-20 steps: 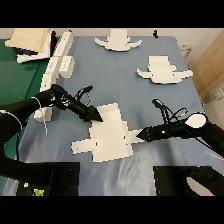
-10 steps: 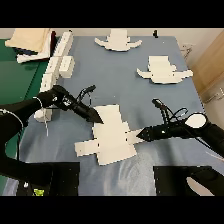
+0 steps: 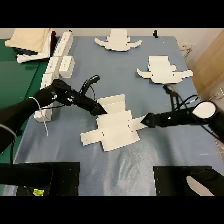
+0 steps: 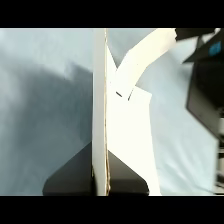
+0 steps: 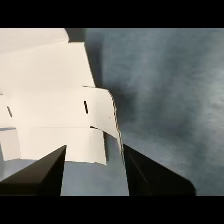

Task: Fold the box.

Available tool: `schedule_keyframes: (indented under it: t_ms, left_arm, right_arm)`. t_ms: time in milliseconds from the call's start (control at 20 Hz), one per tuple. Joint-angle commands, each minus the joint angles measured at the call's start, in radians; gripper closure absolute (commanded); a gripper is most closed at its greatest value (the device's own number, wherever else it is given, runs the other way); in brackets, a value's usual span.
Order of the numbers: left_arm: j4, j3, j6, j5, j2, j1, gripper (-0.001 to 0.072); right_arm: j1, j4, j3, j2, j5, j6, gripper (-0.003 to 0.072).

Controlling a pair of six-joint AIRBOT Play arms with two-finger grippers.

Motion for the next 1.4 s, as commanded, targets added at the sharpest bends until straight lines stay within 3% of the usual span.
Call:
schedule_keyframes:
  t_ms: [0,100,200,250,450,500,650,1000,1350]
  left_arm:
    - [-0.002,-0.02,0.248,0.203,0.114,-0.103,0.0698]
    - [-0.049,-0.062,0.365,0.255,0.176,-0.163,0.0699]
    - [-0.18,-0.137,0.576,0.352,0.238,-0.22,0.0699]
    - [-0.267,-0.185,0.692,0.398,0.262,-0.245,0.0699]
    - [-0.445,-0.332,0.936,0.476,0.268,-0.313,0.0698]
    - [-0.455,-0.354,0.956,0.508,0.259,-0.327,0.0699]
    - [-0.457,-0.389,0.968,0.584,0.24,-0.355,0.0698]
    - [-0.45,-0.397,0.968,0.574,0.216,-0.359,0.0695]
    - [-0.364,-0.397,0.846,0.518,0.344,-0.357,0.0695]
  right_arm:
    - [-0.062,-0.174,0.171,0.01,0.059,0.212,0.014]
    - [-0.085,-0.18,0.249,0.017,0.047,0.22,0.014]
    - [-0.093,-0.182,0.291,0.02,0.022,0.219,0.0149]
    - [-0.093,-0.181,0.293,0.021,0.007,0.22,0.0194]
    - [-0.089,-0.173,0.291,0.016,0.005,0.219,0.0571]
    - [-0.089,-0.172,0.291,0.016,0.005,0.219,0.0607]
    - [-0.084,-0.171,0.291,0.016,0.005,0.218,0.0607]
    - [-0.038,-0.171,0.29,0.015,0.006,0.211,0.0607]
    - [-0.03,-0.184,0.29,0.013,0.006,0.211,0.0607]
